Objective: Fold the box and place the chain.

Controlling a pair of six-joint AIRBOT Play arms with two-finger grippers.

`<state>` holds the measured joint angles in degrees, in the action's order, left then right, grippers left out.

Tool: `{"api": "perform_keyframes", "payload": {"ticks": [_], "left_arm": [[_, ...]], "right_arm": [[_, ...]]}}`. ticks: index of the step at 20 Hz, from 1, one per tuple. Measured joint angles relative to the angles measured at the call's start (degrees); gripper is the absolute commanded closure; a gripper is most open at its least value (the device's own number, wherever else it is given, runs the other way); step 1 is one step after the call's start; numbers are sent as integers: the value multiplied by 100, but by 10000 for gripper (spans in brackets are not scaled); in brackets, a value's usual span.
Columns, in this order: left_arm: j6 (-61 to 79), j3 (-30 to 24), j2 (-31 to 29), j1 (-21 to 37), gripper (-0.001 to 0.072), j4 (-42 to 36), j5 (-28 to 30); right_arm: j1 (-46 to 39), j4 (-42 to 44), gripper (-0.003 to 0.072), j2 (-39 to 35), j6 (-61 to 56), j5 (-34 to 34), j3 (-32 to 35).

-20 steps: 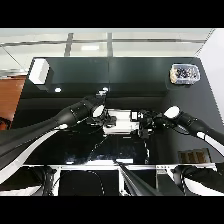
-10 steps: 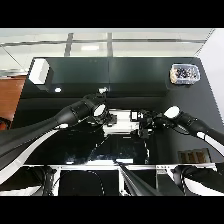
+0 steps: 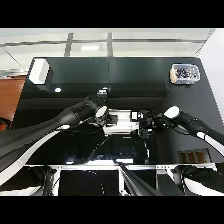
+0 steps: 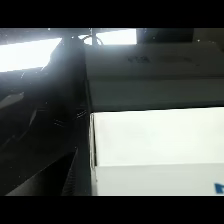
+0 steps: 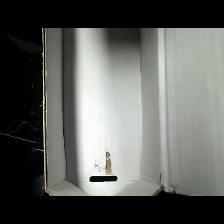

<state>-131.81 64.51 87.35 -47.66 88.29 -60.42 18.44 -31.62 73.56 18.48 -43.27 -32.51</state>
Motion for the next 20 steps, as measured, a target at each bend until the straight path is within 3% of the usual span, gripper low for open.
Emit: {"api": "perform_keyframes", "payload": {"ticks": [4,9,10,11,12,17,18,19,20], "left_arm": [[-15,0,20,-9,675,9,-20],[-35,0,20,-28,677,7,-39],[-31,2,20,-35,510,-4,-39],[4,4,20,-39,254,-22,-39],[2,7,20,-44,129,-63,-22],[-9,7,20,-48,132,-59,-17],[-9,7,20,-48,273,-50,-20],[-11,7,20,-48,625,-46,-22],[-9,7,20,-48,684,-39,-22]], "right_arm": [[0,0,208,2,0,0,0],[0,2,208,0,-7,-7,2],[0,0,208,0,-7,-7,2],[0,-7,208,0,4,-2,2],[0,-7,208,0,4,-2,2],[0,-4,208,2,2,-2,2],[0,-4,208,0,2,-2,2],[0,-4,208,0,2,0,2],[0,-2,207,0,2,-2,2]]}}
